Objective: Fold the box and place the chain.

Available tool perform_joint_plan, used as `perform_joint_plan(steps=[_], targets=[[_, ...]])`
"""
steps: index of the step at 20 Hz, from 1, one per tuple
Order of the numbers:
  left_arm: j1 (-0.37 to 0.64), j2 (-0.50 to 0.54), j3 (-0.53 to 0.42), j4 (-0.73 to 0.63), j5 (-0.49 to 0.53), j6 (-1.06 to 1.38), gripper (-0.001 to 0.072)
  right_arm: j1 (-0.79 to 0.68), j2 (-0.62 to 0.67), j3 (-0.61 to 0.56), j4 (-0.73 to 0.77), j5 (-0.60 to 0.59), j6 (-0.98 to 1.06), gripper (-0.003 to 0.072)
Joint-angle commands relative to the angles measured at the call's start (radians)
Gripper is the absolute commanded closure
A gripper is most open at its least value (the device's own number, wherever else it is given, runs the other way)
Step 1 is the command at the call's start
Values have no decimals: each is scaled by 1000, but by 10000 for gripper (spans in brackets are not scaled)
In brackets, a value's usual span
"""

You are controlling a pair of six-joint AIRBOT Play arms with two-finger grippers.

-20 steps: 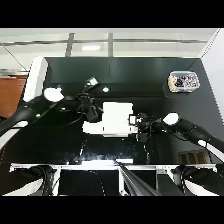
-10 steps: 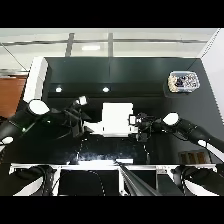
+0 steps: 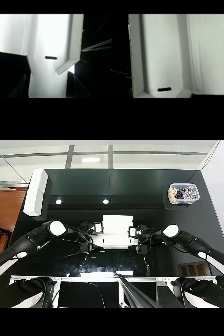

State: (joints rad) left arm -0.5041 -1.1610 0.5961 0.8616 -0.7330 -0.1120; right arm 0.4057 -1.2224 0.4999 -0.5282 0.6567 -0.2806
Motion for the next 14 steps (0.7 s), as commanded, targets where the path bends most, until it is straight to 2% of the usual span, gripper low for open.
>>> perform_joint_plan(steps=[1,2,3,5,6,14], targets=[[-18,-9,0,-34,55,3,36,0,0,0,0,1,0,208],[-18,-10,0,-43,57,3,38,0,0,0,0,1,0,208],[-18,-12,0,-55,53,3,123,0,0,0,0,1,0,208],[-19,-13,0,-71,39,3,347,0,0,0,0,1,0,208],[-19,-13,0,-71,28,3,420,0,0,0,0,0,0,208],[-19,-39,0,-243,14,14,436,0,0,0,0,0,0,209]])
